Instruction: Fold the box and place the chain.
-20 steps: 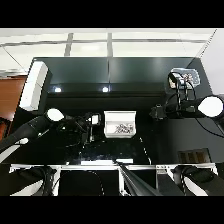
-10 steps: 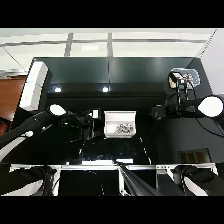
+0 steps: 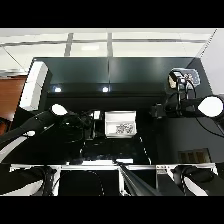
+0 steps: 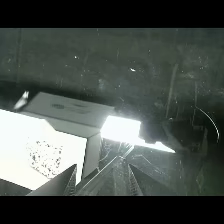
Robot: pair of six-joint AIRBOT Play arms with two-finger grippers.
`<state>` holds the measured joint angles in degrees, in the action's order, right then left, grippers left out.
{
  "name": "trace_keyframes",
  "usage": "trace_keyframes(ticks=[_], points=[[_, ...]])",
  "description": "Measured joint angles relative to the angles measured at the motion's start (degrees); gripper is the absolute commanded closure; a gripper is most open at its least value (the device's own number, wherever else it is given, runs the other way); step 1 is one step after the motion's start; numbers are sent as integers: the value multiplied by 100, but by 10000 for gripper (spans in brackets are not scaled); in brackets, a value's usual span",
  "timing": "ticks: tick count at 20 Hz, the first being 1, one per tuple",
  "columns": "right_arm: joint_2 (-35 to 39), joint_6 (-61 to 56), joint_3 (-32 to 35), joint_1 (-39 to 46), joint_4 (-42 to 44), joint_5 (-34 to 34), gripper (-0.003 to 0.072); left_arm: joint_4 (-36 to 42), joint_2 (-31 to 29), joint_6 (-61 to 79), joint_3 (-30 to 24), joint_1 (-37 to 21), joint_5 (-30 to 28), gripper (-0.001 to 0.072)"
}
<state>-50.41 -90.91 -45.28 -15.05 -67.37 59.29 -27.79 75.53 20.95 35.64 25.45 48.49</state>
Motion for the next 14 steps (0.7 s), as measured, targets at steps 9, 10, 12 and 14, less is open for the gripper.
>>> trace_keyframes(ticks=[9, 10, 12, 14], points=[[0, -20, 0, 2, -2, -59, 309, -234, 129, -452, 144, 164, -48, -3], [0, -20, 0, 0, -2, -59, 309, -271, 136, -529, 149, 175, -50, -3], [0, -20, 0, 0, -4, -63, 309, -293, 140, -643, 157, 201, -52, -3], [0, -20, 0, 2, -9, -72, 309, -190, 146, -721, 164, 260, -140, -3]])
